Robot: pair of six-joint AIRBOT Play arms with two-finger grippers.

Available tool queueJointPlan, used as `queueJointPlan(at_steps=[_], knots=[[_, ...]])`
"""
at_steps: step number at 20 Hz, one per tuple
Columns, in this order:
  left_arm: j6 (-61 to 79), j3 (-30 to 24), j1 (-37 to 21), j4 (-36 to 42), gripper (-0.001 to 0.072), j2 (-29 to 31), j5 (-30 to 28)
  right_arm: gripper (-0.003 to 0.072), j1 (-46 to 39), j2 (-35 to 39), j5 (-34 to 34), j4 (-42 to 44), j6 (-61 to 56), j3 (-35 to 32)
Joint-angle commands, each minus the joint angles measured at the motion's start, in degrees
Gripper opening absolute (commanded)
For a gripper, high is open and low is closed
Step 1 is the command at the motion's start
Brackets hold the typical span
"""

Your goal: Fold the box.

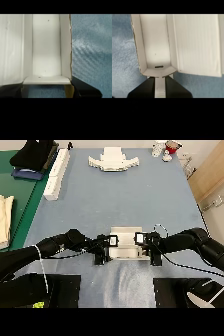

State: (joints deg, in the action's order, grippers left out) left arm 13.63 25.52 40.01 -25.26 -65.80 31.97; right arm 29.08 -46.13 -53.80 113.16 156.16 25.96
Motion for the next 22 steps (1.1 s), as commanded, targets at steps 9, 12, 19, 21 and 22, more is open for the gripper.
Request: queueJointPlan(at_steps=[9,12,19,21,22], knots=[[0.0,0.0,0.0,0.0,0.0507,0.0,0.0,0.0387,0.1,-2.8,3.0,9.2,6.0,0.0],[0.0,0.0,0.0,0.0,0.0507,0.0,0.0,0.0678,0.1,-2.8,3.0,9.2,5.9,0.0],[0.0,0.0,0.0,0.0,0.0507,0.0,0.0,0.0480,0.1,-1.2,2.4,4.7,-4.7,0.1],[0.0,0.0,0.0,0.0,0.0507,0.0,0.0,0.0159,0.1,0.2,-0.7,-7.0,-18.3,1.4],[0.0,0.0,0.0,0.0,0.0507,0.0,0.0,0.0038,0.1,0.7,-2.9,-15.9,-29.4,2.7]])
